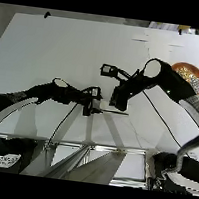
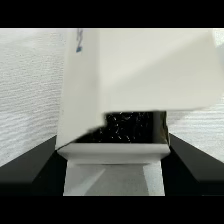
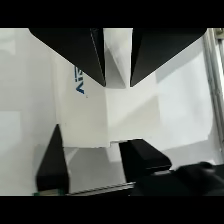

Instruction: Fold the box and place the chain.

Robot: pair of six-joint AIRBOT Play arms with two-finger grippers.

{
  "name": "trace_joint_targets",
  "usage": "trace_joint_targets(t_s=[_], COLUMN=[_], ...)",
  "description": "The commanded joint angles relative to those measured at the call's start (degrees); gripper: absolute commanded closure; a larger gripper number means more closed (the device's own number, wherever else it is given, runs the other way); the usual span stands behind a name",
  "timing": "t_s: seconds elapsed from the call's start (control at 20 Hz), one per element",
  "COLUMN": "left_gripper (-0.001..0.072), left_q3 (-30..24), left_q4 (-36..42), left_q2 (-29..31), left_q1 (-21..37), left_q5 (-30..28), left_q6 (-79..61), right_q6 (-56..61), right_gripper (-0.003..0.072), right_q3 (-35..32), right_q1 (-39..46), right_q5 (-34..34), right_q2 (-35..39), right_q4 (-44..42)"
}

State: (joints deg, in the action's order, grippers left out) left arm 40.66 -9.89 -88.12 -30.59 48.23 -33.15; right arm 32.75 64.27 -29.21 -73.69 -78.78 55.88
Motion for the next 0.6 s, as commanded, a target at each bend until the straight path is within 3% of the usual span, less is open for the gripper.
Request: trace_joint_targets(t_s=[0.0,0.55], left_gripper=[0.0501,0.05], left_q3=[0.04,0.04], left_q4=[0.0,0.0], left_q2=[0.02,0.02], left_q1=[0.02,0.02], left_q5=[0.0,0.02], left_q6=[0.0,0.02], right_q6=[-2.27,-4.79], right_gripper=[0.051,0.0485], right_q3=[-0.46,-6.23], right_q1=[-1.51,-1.68], right_q5=[-1.11,5.77], right_q2=[-0.02,4.68], right_q4=[0.31,4.42])
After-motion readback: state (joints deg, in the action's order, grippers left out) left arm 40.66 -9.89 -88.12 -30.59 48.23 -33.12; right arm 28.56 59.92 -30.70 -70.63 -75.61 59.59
